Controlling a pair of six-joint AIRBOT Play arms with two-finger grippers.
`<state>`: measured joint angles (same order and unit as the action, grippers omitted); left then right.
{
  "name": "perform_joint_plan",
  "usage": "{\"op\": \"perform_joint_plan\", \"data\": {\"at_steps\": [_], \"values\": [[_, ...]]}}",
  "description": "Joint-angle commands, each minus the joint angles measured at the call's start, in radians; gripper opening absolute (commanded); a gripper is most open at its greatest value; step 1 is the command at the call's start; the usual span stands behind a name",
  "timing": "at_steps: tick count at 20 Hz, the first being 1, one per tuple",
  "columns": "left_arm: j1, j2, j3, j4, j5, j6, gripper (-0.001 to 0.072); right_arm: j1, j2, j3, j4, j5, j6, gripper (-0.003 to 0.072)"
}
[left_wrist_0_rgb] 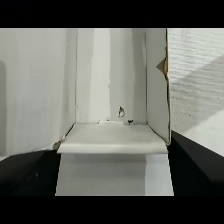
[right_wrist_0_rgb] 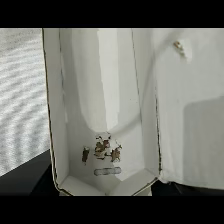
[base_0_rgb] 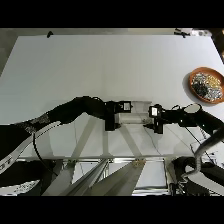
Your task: Fold the box and place the chain.
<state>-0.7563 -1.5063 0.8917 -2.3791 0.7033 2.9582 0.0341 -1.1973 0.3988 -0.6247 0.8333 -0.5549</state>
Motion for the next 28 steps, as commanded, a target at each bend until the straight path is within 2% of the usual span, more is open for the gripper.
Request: {"op": "perform_joint_plan", "data": {"at_steps": [1, 13, 15, 17, 20, 21, 22, 28], "values": [[-0.008, -0.028, 0.000, -0.016, -0.005, 0.000, 0.0701, 0.000, 0.001, 0.000, 0.000, 0.000, 0.000, 0.0436], [-0.013, -0.032, 0.000, -0.060, -0.037, 0.000, 0.0692, 0.000, 0.000, 0.000, 0.000, 0.000, 0.000, 0.0436], [-0.017, -0.032, 0.000, -0.060, -0.047, 0.000, 0.0623, 0.000, 0.000, 0.000, 0.000, 0.000, 0.000, 0.0436], [-0.020, -0.033, 0.000, -0.059, -0.047, 0.000, 0.0610, 0.000, 0.000, 0.000, 0.000, 0.000, 0.000, 0.0436], [-0.022, -0.044, 0.000, -0.059, -0.045, 0.000, 0.0445, 0.000, 0.001, 0.000, 0.000, 0.000, 0.000, 0.0436], [-0.024, -0.045, 0.000, -0.058, -0.045, 0.000, 0.0351, 0.000, 0.001, 0.000, 0.000, 0.000, 0.000, 0.0436], [-0.026, -0.045, 0.000, -0.060, -0.045, 0.000, 0.0323, 0.000, 0.000, 0.000, 0.000, 0.000, 0.000, 0.0436], [-0.037, -0.044, 0.000, -0.047, -0.042, 0.000, 0.0336, 0.000, 0.000, 0.000, 0.000, 0.000, 0.000, 0.0436]]}}
